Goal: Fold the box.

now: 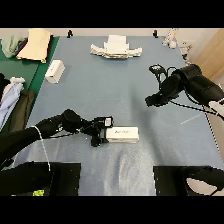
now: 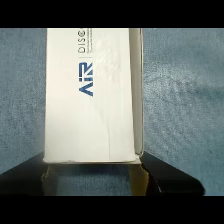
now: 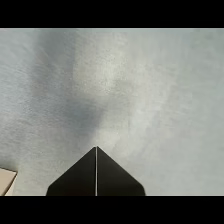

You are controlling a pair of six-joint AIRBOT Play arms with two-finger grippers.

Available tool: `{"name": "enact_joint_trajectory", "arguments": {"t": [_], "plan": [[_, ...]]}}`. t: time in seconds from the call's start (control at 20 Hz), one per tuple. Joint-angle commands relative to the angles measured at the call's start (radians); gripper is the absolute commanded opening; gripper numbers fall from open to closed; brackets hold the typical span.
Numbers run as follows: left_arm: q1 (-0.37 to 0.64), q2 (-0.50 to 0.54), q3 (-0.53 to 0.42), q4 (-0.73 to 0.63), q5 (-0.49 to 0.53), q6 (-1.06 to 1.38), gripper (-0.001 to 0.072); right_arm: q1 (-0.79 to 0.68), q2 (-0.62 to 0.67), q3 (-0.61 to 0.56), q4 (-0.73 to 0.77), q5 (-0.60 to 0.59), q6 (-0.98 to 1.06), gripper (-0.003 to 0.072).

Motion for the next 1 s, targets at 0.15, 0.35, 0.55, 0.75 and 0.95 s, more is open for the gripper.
{"name": "enact_joint_trajectory", "arguments": {"t": [0.15, 0.35, 0.55, 0.75, 0.95], "plan": [[0.053, 0.089, 0.015, 0.075, -0.013, -0.344, 0.0496, -0.004, -0.013, 0.011, 0.002, -0.031, 0.036, 0.0011], [0.275, 0.292, 0.015, 0.359, -0.084, -0.788, 0.0496, -0.004, -0.013, 0.011, 0.002, -0.031, 0.035, 0.0011], [0.618, 0.47, 0.015, 0.524, -0.237, -1.029, 0.0496, -0.004, -0.013, 0.011, 0.002, -0.031, 0.036, 0.0012], [0.976, 0.505, 0.015, 0.567, -0.282, -1.077, 0.0496, -0.004, -0.013, 0.01, 0.002, -0.031, 0.035, 0.0011], [1.092, 0.431, 0.015, 0.539, -0.164, -1.025, 0.0496, -0.004, -0.013, 0.011, 0.002, -0.031, 0.035, 0.0011]]}}
